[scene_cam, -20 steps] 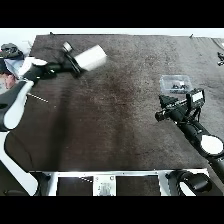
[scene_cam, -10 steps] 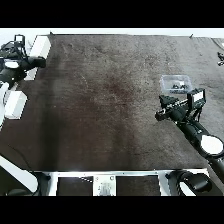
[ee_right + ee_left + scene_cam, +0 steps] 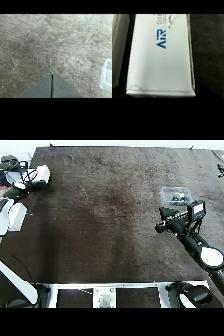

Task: Fold the box and place the chain.

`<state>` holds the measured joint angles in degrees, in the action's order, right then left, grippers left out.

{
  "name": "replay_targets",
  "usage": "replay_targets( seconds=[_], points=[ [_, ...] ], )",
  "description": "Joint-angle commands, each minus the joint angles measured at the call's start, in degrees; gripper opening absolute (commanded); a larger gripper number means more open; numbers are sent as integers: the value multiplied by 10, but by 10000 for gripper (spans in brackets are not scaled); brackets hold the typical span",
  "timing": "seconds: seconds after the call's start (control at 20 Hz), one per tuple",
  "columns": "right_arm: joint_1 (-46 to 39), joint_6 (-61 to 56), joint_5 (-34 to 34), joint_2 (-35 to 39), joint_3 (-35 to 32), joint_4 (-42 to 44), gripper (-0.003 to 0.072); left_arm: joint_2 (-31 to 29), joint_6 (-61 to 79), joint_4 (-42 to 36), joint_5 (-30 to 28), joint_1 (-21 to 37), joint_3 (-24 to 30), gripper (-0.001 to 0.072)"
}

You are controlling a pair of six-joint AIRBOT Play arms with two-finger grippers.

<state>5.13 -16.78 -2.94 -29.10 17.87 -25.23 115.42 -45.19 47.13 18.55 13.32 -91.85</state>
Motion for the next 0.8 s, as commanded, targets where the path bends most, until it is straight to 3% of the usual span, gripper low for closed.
replay_targets(
  seconds=[0.0, 0.3, 0.35, 0.4, 0.45, 0.75],
  points=[
    [0, 0, 0, 0, 0, 0, -14, 10, -26, 22, 19, 0, 1, 9],
    [0, 0, 0, 0, 0, 0, -13, 10, -25, 23, 26, 1, 1, 12],
    [0, 0, 0, 0, 0, 0, -13, 10, -24, 23, 28, 1, 1, 139],
    [0, 0, 0, 0, 0, 0, -13, 10, -24, 23, 22, 1, 1, 552],
    [0, 0, 0, 0, 0, 0, -13, 10, -24, 22, 12, 1, 1, 720],
    [0, 0, 0, 1, 0, 0, -13, -36, -24, 26, 30, 1, -3, 720]
  ],
)
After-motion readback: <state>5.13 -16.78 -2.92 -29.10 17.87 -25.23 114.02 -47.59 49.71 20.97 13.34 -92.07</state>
